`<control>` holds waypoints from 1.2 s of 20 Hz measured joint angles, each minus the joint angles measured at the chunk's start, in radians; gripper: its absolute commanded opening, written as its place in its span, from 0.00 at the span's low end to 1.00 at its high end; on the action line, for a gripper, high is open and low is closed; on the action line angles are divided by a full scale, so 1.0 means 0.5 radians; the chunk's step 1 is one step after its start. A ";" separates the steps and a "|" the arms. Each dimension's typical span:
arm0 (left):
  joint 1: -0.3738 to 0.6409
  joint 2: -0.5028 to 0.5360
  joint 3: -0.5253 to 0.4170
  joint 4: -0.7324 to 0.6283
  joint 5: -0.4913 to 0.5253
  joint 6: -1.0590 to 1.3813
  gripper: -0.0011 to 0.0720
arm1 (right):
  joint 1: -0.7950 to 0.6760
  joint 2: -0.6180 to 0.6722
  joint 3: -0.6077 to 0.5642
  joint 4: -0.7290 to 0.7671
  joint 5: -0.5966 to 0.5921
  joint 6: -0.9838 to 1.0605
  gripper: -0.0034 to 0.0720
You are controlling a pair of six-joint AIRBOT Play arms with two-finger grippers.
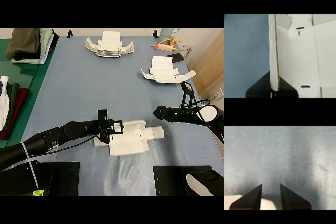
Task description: Fold the box.
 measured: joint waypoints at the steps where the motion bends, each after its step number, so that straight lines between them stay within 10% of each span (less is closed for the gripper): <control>1: 0.000 0.011 0.021 0.000 0.037 0.027 0.04 | 0.000 0.000 0.000 0.004 0.000 0.000 0.53; 5: 0.053 0.031 0.114 0.002 -0.085 0.074 0.03 | 0.000 0.000 0.000 0.024 0.000 0.000 0.53; 13: 0.485 0.003 0.271 0.115 -0.945 -0.187 0.03 | 0.000 -0.001 0.001 0.059 0.002 0.000 0.53; 24: 0.438 -0.003 0.262 0.259 -1.081 -0.288 0.03 | 0.000 0.000 0.000 0.082 0.002 0.000 0.53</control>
